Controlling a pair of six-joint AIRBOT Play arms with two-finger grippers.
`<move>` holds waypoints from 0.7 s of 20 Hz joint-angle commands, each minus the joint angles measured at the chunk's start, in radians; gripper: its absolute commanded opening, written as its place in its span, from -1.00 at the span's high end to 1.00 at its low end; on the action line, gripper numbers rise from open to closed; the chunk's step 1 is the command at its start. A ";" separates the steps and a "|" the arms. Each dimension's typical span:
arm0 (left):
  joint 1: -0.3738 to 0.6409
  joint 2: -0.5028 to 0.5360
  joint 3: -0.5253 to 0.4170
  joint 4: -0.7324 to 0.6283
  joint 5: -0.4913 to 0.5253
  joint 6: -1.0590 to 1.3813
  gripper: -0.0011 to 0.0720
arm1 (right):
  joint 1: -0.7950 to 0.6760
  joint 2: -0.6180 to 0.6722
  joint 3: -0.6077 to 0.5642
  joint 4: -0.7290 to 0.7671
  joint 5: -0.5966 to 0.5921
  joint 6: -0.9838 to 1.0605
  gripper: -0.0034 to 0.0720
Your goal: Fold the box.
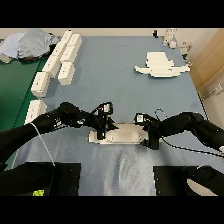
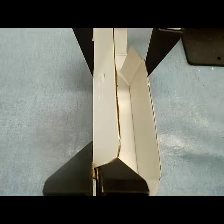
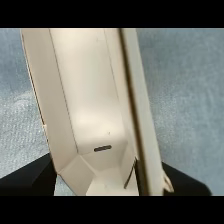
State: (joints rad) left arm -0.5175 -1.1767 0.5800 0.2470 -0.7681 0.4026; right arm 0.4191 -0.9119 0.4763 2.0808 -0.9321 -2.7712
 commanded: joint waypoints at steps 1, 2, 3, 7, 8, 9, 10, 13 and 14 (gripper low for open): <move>0.000 0.000 0.000 0.000 0.001 0.000 0.94 | 0.000 -0.002 -0.003 -0.004 0.000 0.031 -0.88; 0.000 0.000 0.000 0.000 0.001 0.000 0.94 | 0.000 -0.021 -0.003 -0.004 0.008 0.031 -0.88; 0.000 0.000 0.000 0.000 0.001 0.000 0.94 | 0.000 -0.040 -0.003 -0.004 0.008 0.031 -0.88; 0.000 0.000 0.000 0.000 0.001 0.000 0.94 | 0.000 -0.065 -0.004 0.010 0.034 0.008 -0.88; 0.000 0.000 0.000 0.000 0.001 0.000 0.94 | 0.000 -0.065 -0.004 0.013 0.034 -0.034 -0.88; 0.000 0.000 0.000 0.000 0.001 0.000 0.94 | 0.000 -0.066 -0.004 0.029 0.034 -0.083 -0.88; 0.000 0.000 0.000 0.000 0.001 0.000 0.94 | 0.000 -0.066 -0.004 0.038 0.045 -0.111 -0.88; 0.000 0.000 0.000 0.000 0.001 0.000 0.94 | 0.000 -0.065 -0.004 0.044 0.061 -0.140 -0.88; 0.000 0.000 0.000 0.000 0.001 0.000 0.94 | -0.002 -0.065 -0.004 0.043 0.060 -0.139 -0.85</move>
